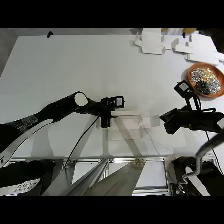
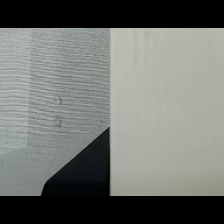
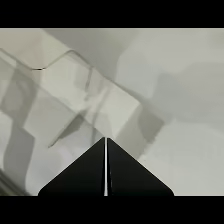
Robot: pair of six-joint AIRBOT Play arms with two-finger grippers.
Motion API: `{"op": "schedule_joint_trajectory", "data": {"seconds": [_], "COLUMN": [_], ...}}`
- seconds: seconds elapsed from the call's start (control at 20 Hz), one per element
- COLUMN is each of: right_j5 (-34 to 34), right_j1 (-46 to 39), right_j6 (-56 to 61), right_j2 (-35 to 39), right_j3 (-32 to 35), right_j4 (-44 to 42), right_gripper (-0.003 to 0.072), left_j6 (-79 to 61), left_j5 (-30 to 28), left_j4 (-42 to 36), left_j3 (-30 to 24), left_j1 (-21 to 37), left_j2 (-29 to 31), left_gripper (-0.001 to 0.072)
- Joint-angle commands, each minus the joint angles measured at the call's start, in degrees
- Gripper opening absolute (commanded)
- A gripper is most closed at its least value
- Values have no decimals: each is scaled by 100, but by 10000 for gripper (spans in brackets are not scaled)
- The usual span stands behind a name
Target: Fold the box and place the chain.
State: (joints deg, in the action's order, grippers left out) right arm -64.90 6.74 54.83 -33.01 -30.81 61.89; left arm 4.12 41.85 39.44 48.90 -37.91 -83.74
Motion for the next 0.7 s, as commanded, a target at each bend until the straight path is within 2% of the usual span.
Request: {"op": "schedule_joint_trajectory", "data": {"seconds": [0.0,0.2,0.25,0.3,0.35,0.4,0.45,0.55,0.65], "right_j5": [-55,433,505,599,758,973,1303,1926,2415], "right_j1": [393,1773,2127,2437,2730,2889,2983,3128,3272], "right_j6": [-1493,-2024,-2096,-2083,-2081,-2083,-2083,-2087,-2087], "right_j2": [-15,-94,-166,-243,-317,-332,-332,-332,-332], "right_j3": [166,820,920,960,977,999,1040,1158,1322], "right_j4": [-660,-118,92,330,599,763,916,1211,1340], "right_gripper": [15,16,49,148,290,498,623,700,700], "left_j6": [0,0,0,0,0,0,2,0,0], "left_j5": [15,15,15,17,15,15,17,17,22], "left_j4": [4,4,4,4,4,2,2,2,2], "left_j3": [-2,-2,-4,-2,-4,-2,-4,-4,-4], "left_j1": [-4,-4,-4,-4,-4,-4,-4,-4,-4], "left_j2": [0,0,0,0,0,0,0,0,0], "left_gripper": [7,7,7,7,7,7,7,7,7]}}
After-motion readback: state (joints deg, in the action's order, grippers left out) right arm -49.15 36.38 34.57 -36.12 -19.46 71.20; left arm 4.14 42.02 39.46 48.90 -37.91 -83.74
